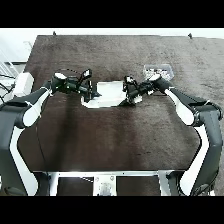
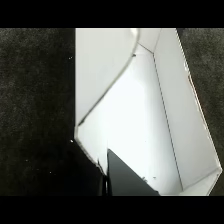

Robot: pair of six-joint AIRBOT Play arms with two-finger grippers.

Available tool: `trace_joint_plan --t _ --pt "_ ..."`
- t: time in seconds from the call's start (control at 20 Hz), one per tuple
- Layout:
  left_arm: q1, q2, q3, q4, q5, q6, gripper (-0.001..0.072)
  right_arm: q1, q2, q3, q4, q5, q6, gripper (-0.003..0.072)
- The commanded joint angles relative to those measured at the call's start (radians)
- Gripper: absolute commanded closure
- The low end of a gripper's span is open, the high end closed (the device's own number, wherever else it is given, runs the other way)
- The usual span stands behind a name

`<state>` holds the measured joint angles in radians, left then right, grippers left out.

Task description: Fold the box and place the chain.

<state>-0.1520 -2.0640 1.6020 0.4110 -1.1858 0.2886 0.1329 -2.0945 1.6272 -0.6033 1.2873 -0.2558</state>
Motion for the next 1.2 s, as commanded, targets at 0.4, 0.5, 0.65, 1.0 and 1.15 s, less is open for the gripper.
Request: trace_joint_plan --t 0.4,0.5,0.65,1.0,1.15 --pt "0.000 0.000 0.000 0.000 0.008 0.002 0.0689 0.001 -0.001 -0.005 -0.011 -0.034 -0.038 0.0059" --pt "0.000 0.000 0.000 0.000 0.008 0.002 0.0689 0.001 -0.001 -0.007 -0.012 -0.041 -0.038 0.0060" --pt "0.000 0.000 0.000 0.000 0.008 0.008 0.0689 0.001 -0.001 -0.010 -0.012 -0.042 -0.038 0.0061" --pt "0.000 0.000 0.000 0.000 0.022 0.008 0.0689 0.001 -0.001 -0.011 -0.012 -0.041 -0.037 0.0170" --pt "0.000 0.000 0.000 0.000 0.022 0.008 0.0689 0.001 -0.001 -0.011 -0.012 -0.041 -0.036 0.0170"
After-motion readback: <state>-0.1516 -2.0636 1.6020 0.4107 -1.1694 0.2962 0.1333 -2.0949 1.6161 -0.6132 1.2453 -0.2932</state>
